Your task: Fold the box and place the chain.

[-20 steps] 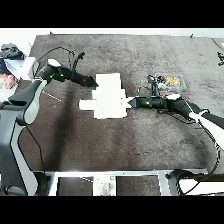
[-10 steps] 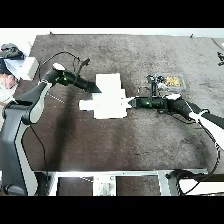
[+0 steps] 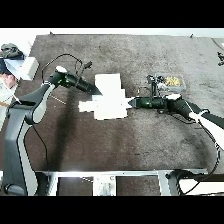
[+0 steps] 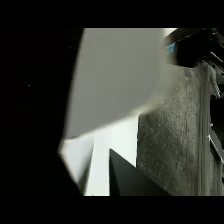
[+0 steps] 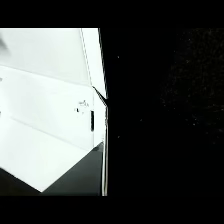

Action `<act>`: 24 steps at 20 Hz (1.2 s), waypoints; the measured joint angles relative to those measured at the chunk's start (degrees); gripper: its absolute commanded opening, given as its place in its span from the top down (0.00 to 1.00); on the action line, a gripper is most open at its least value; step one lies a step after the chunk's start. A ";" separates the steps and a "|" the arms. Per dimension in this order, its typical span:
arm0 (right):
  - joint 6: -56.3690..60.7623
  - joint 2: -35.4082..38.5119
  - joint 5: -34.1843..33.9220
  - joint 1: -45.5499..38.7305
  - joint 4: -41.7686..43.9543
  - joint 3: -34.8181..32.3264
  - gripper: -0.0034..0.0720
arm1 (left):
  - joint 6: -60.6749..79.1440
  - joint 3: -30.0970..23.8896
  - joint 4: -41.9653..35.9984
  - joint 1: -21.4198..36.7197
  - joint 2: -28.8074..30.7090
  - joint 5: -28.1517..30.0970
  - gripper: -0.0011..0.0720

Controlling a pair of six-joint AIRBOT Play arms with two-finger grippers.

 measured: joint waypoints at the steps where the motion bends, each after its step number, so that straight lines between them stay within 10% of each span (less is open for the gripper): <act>1: 0.00 0.00 0.02 0.00 -0.02 0.00 0.97 | 0.11 0.00 0.04 0.00 -0.09 -0.31 0.92; 6: 0.00 0.00 -0.07 -0.07 -0.24 0.00 0.96 | 2.56 0.00 0.20 -0.09 -0.13 -2.25 0.97; 8: 0.02 0.07 -0.17 -0.26 -0.22 -0.02 0.44 | 5.29 0.00 0.39 -0.09 -0.17 -2.89 0.97; 24: 0.02 6.93 0.13 -9.11 -2.12 -0.02 0.46 | 36.98 -1.88 5.60 -0.13 4.63 4.66 0.98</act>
